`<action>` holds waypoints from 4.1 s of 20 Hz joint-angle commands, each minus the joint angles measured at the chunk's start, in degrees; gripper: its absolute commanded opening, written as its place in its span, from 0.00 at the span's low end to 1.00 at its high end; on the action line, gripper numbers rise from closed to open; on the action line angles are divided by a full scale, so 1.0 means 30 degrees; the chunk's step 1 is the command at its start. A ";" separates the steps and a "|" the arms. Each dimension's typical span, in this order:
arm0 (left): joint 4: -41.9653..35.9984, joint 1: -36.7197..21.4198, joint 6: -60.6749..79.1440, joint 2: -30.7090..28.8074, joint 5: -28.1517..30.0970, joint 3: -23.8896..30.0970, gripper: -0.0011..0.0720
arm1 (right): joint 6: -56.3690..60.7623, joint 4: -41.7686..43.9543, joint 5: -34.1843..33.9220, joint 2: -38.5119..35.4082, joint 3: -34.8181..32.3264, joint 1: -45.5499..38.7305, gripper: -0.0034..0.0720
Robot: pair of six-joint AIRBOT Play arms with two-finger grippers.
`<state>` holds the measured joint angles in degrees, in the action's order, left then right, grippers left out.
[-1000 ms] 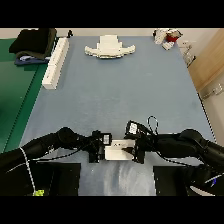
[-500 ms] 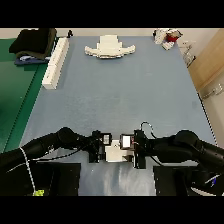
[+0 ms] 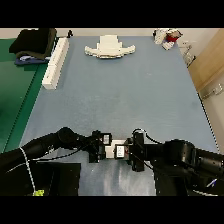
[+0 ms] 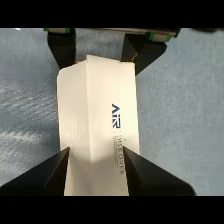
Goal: Fold the box.
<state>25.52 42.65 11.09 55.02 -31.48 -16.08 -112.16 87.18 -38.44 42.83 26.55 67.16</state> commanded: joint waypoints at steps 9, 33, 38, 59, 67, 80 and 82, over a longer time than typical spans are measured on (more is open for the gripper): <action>0.0000 0.0000 0.0015 -0.0015 0.0007 -0.0015 0.74 | 0.1727 -0.2506 0.0517 -0.0022 0.0386 0.0510 0.71; 0.0000 0.0000 0.0015 -0.0015 0.0007 -0.0015 0.74 | 0.1020 -0.0117 0.0495 0.0969 0.0568 0.0510 0.32; 0.0000 0.0000 0.0015 -0.0015 0.0007 -0.0015 0.74 | 0.1020 -0.0058 0.0517 0.0240 0.0576 0.0510 0.52; 0.0000 0.0000 0.0015 -0.0015 0.0007 -0.0015 0.74 | 1.3741 0.1632 1.3012 -0.1180 -0.6535 -0.0160 0.06; 0.0000 0.0000 0.0015 -0.0015 0.0000 -0.0015 0.74 | 1.3741 0.1676 1.3034 0.0109 -0.6579 0.0357 0.06; 0.0000 0.0000 0.0015 -0.0015 0.0007 -0.0015 0.74 | 1.3733 -0.0102 0.1953 -0.2157 -0.1690 0.0233 0.06; 0.0000 0.0000 0.0015 -0.0015 0.0007 -0.0022 0.74 | 1.3726 -0.0554 -0.1887 -0.2004 -0.0124 -0.0284 0.06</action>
<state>25.52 42.65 11.14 55.05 -31.48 -16.08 -70.96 88.20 -27.35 37.47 19.88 67.55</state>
